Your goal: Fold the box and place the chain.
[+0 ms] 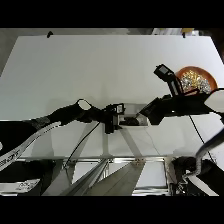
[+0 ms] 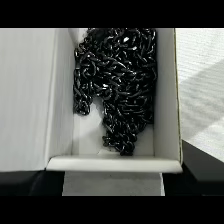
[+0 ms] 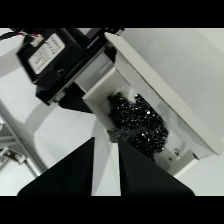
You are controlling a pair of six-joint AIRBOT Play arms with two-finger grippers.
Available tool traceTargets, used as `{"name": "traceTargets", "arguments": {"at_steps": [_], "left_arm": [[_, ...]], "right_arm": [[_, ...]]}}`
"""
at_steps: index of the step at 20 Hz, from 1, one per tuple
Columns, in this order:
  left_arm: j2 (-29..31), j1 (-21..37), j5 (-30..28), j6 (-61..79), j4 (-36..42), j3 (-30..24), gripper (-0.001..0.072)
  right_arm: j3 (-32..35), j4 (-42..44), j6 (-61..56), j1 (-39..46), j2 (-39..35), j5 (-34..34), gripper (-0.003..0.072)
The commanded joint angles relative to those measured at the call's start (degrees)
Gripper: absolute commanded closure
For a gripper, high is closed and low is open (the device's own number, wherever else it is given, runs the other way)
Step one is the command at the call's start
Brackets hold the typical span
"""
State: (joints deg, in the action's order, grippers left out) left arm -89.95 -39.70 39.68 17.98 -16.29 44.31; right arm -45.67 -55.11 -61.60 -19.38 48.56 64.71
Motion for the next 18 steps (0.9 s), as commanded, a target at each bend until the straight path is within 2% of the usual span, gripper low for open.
{"name": "traceTargets", "arguments": {"at_steps": [1,3,4,6,7,9,11,13,16,18], "left_arm": [[0.0,0.0,0.0,0.0,0.0,0.0,0.0432],[0.0,0.0,0.0,0.0,0.0,0.0,0.0432],[0.0,0.0,0.0,0.0,0.0,0.0,0.0432],[0.0,0.0,0.0,0.0,0.0,0.0,0.0432],[0.0,0.0,0.0,0.0,0.0,0.0,0.0432],[0.0,0.0,0.0,0.0,0.0,0.0,0.0432],[0.0,0.0,0.0,0.0,0.0,0.0,0.0432],[0.0,0.0,0.0,0.0,0.0,0.0,0.0432],[0.0,0.0,0.0,0.0,0.0,0.0,0.0432],[0.0,0.0,0.0,0.0,0.0,0.0,0.0432]], "right_arm": [[-0.7,-1.1,0.8,-1.7,3.2,-4.5,0.0493],[-4.1,-1.3,4.6,-1.7,3.2,-6.1,0.0497],[-6.1,-2.0,6.7,-1.7,3.3,-7.8,0.0526],[-9.0,-5.0,8.1,-1.7,4.7,-11.8,0.0657],[-9.5,-6.7,8.1,-1.7,6.2,-12.9,0.0658],[-9.6,-9.6,8.5,-1.7,10.6,-11.5,0.0666],[-9.5,-9.2,14.6,-1.7,15.3,-5.8,0.0667],[-9.5,-8.9,21.3,-1.7,17.7,-1.0,0.0666],[-7.9,-7.1,26.5,-1.7,17.4,2.1,0.0658],[-5.9,-4.3,29.8,-1.7,17.0,3.9,0.0492]]}}
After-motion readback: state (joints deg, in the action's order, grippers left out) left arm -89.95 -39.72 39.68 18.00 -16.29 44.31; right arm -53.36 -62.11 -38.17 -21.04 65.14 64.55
